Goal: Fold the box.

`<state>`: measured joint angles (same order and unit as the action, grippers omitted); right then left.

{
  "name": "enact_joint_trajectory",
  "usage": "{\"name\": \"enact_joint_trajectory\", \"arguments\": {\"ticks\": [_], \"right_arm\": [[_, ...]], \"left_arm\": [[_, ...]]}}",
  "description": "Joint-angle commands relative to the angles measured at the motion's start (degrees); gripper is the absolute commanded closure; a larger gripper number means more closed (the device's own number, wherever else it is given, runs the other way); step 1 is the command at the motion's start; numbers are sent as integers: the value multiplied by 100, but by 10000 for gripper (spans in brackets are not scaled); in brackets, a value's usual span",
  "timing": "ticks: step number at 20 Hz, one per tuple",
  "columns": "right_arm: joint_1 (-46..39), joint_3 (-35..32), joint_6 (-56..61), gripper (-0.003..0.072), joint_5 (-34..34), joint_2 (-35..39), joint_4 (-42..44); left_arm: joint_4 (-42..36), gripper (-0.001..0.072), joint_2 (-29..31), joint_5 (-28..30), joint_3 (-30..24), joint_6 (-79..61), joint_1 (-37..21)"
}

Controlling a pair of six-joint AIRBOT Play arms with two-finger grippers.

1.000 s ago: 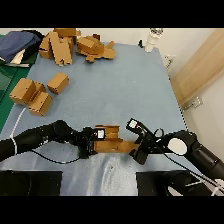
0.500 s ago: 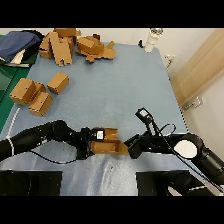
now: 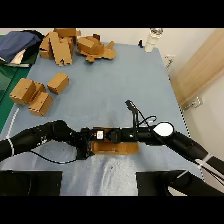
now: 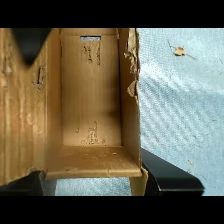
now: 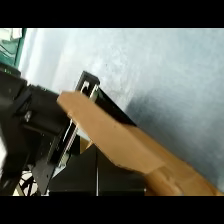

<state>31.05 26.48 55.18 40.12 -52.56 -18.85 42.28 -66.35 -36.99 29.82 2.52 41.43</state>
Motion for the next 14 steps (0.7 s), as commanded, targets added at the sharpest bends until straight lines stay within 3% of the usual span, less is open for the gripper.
{"name": "enact_joint_trajectory", "arguments": {"ticks": [1, 6, 8, 14], "right_arm": [[-2, 140, -791, 683, -232, -894, 879], [-2, 142, -955, 683, -603, -1663, 708], [-13, 155, -1093, 683, -894, -1668, 710], [-101, 160, -1368, 683, -887, -1436, 474]], "left_arm": [[4, 365, 2, 0, 0, 2, -2], [-17, 365, 2, 101, 0, 2, -4], [-17, 365, 2, 96, 0, 4, -2], [-17, 366, 2, 85, 0, 4, -4]]}}
